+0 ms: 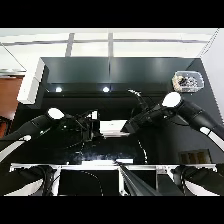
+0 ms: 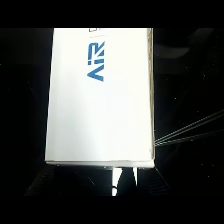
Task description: Fold the box and place the chain.
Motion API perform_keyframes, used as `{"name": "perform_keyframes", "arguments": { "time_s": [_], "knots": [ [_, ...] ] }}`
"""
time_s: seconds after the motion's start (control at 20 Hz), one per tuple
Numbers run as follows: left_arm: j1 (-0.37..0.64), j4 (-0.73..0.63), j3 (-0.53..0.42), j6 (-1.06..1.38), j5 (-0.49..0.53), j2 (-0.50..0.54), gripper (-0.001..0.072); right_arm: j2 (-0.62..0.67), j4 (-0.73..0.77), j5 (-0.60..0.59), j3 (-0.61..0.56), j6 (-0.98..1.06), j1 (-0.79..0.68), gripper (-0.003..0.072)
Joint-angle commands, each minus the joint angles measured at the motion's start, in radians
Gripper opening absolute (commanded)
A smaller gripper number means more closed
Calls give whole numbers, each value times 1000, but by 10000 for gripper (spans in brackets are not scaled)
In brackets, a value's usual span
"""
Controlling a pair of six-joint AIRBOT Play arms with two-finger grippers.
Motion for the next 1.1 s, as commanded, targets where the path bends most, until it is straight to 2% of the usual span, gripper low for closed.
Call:
{"name": "perform_keyframes", "arguments": {
  "time_s": [0.0,0.2,0.55,1.05],
  "knots": [
    [0,0,0,0,0,-1,465,-42,175,-133,-45,79,7,12],
    [0,0,0,0,0,-1,465,-95,188,-135,-45,79,7,12],
    [0,0,0,0,0,-1,465,-102,95,-164,-45,93,7,12],
    [0,0,0,0,0,-1,465,-114,91,-183,-46,91,7,12]
  ]
}}
